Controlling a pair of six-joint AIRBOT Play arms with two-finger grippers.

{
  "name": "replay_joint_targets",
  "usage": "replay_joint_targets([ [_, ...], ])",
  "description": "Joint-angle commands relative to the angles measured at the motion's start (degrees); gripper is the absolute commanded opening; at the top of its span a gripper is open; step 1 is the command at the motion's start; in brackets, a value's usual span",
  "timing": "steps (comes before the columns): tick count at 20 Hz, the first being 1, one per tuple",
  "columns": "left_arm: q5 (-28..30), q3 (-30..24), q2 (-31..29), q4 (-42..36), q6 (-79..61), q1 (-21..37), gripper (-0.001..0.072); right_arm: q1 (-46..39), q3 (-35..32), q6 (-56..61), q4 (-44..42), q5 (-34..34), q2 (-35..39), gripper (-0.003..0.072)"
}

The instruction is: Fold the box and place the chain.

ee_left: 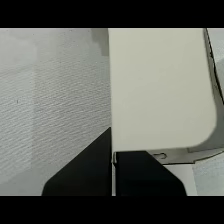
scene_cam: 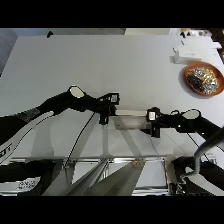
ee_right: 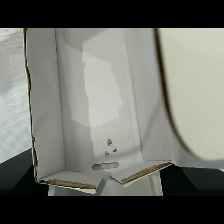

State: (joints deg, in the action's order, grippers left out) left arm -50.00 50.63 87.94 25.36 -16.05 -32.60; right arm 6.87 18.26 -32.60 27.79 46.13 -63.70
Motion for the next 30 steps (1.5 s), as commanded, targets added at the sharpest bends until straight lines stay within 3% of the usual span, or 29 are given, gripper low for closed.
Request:
replay_joint_targets([
  [1, 0.04, 0.02, 0.02, 0.0, 0.0, 0.0, 0.001, 0.04, 0.02, -0.98, -0.22, -0.76, -0.9, 0.0572],
  [5, 0.02, 0.02, 0.02, 0.0, 0.0, 0.0, 0.001, 0.04, 0.02, -2.43, -0.22, -0.81, -1.2, 0.0565],
  [6, 0.04, 0.02, 0.02, 0.0, 0.0, 0.0, 0.001, 0.04, 0.02, -2.4, -0.09, -1.05, -1.25, 0.0519],
  [11, 0.04, 0.02, 0.02, 0.0, 0.0, 0.0, 0.001, 0.04, 0.02, -2.38, 0.92, -2.01, -1.99, 0.0456],
  [30, 0.04, 0.02, 0.02, 0.0, 0.0, 0.0, 0.001, 0.02, 0.02, -2.38, 0.87, -1.99, -1.97, 0.0459],
])
